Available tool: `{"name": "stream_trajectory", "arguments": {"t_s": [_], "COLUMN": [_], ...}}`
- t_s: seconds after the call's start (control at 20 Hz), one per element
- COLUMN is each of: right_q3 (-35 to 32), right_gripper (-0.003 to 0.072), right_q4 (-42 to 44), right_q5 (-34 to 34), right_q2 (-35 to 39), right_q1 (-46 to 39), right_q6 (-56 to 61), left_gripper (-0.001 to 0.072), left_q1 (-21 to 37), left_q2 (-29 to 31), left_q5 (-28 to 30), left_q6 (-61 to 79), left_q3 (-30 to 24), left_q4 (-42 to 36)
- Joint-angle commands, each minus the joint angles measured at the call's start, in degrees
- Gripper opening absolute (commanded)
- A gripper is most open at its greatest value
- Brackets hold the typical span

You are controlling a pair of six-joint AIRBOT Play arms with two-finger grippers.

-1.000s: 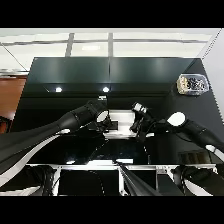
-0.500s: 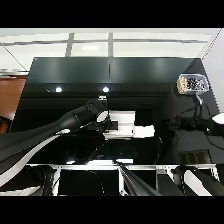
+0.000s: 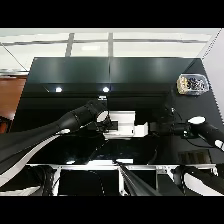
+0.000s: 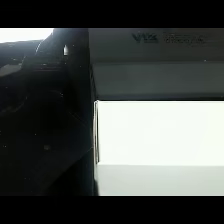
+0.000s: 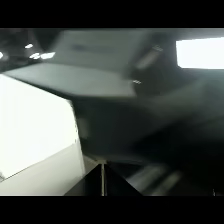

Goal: Fold the box and place the chain.

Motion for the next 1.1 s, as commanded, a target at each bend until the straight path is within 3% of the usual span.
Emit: {"name": "stream_trajectory", "arguments": {"t_s": [0.0,0.05,0.1,0.15,0.2,0.6,0.65,0.7,1.05], "right_q3": [6.05,8.11,9.38,10.12,10.45,11.89,13.09,14.43,21.11], "right_gripper": [0.0013,0.0027,0.0236,0.0526,0.0606,0.0595,0.0471,0.0423,0.0423], "right_q4": [-0.72,-3.39,-5.07,-5.95,-5.92,-5.11,-6.36,-8.26,-36.74], "right_q5": [5.84,8.04,9.57,10.84,11.43,3.39,2.27,1.14,-6.16], "right_q2": [-1.29,-1.27,-1.27,-1.27,-1.27,-1.27,-1.27,-1.27,-1.29], "right_q1": [2.97,3.02,2.99,3.02,3.17,13.49,15.5,17.27,30.49], "right_q6": [-3.04,-1.46,1.27,2.97,2.93,9.38,10.84,13.31,42.18], "left_gripper": [0.0028,0.0028,0.0028,0.0028,0.0028,0.0028,0.0028,0.0028,0.0028], "left_q1": [0.07,0.07,0.07,0.07,0.07,0.07,0.07,0.07,0.07], "left_q2": [-0.02,-0.02,-0.02,-0.02,-0.02,-0.02,-0.02,-0.02,-0.02], "left_q5": [0.0,0.02,0.02,0.02,0.02,0.02,0.02,0.04,0.24], "left_q6": [0.02,0.0,0.02,0.02,0.02,0.0,0.02,0.0,0.0], "left_q3": [0.04,0.04,0.04,0.04,0.04,0.04,0.04,0.04,0.04], "left_q4": [-0.07,-0.07,-0.07,-0.07,-0.09,-0.09,-0.07,-0.09,-0.26]}}
